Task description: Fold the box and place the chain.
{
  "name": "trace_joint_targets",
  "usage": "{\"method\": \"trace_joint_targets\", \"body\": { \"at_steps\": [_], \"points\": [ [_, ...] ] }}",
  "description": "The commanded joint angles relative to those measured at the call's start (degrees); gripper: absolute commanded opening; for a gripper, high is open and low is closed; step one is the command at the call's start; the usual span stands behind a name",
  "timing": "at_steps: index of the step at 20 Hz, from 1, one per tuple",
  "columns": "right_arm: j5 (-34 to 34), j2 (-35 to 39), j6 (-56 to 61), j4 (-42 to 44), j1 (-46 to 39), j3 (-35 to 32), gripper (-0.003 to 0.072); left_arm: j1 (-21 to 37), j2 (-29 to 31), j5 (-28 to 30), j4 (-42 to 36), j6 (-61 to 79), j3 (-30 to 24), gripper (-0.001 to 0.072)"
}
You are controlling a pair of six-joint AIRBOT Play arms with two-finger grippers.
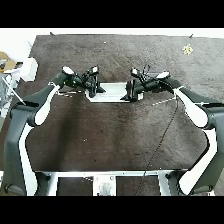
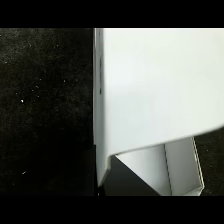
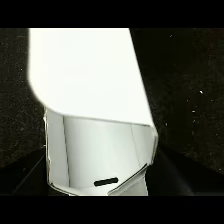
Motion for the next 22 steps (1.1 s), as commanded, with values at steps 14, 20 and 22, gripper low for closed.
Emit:
{"method": "trace_joint_targets", "body": {
  "at_steps": [14,20,22],
  "points": [
    [1.7,-4.3,-4.0,-2.3,1.5,3.9,0.067,0.0,0.0,0.0,0.0,0.0,0.0,0.0013],
    [1.4,-4.9,-4.1,-2.2,1.5,3.9,0.0632,0.0,0.0,0.0,0.0,0.0,0.0,0.0012],
    [0.7,-4.9,-4.4,-2.3,1.5,3.9,0.0631,0.0,0.0,0.0,0.0,0.0,0.0,0.0013]
  ]
}}
